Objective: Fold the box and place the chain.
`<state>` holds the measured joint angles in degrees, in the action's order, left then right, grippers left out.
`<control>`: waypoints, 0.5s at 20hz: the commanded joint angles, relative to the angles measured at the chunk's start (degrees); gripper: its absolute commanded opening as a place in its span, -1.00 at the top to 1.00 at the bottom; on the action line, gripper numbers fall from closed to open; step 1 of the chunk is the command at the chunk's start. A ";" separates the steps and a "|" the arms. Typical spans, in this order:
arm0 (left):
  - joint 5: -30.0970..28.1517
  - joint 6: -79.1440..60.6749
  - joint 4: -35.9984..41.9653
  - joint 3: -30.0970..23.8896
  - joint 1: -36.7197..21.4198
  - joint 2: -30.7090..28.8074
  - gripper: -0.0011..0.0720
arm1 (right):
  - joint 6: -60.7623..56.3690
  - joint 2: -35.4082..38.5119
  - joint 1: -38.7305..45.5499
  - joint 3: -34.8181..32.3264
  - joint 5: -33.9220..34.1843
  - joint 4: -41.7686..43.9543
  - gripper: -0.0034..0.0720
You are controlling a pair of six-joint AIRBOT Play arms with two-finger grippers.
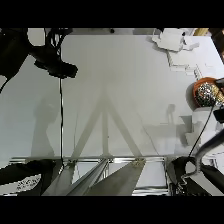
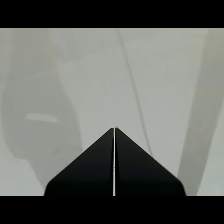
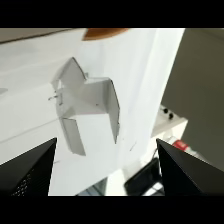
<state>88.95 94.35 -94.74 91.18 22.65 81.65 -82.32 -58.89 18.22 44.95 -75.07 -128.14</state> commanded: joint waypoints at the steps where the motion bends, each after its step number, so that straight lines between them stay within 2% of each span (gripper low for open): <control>1: 0.00 -0.02 -0.02 -0.02 -0.04 -0.02 0.95 | 4.15 -0.50 13.09 0.13 6.51 7.69 -0.59; 2: 0.02 -0.02 -0.02 -0.02 -0.04 -0.02 0.95 | 6.27 -1.55 15.32 0.13 6.93 8.94 -0.41; 7: 0.00 -0.02 -0.02 -0.02 -0.04 -0.02 0.95 | 7.02 -7.19 23.50 0.13 6.91 7.58 -0.41; 10: 0.02 -0.02 -0.02 -0.02 -0.04 -0.02 0.95 | 7.89 -9.14 26.69 0.13 9.40 6.43 -0.41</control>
<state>88.95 94.32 -94.74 91.18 22.65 81.65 -75.57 -66.04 41.25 45.04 -67.94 -121.43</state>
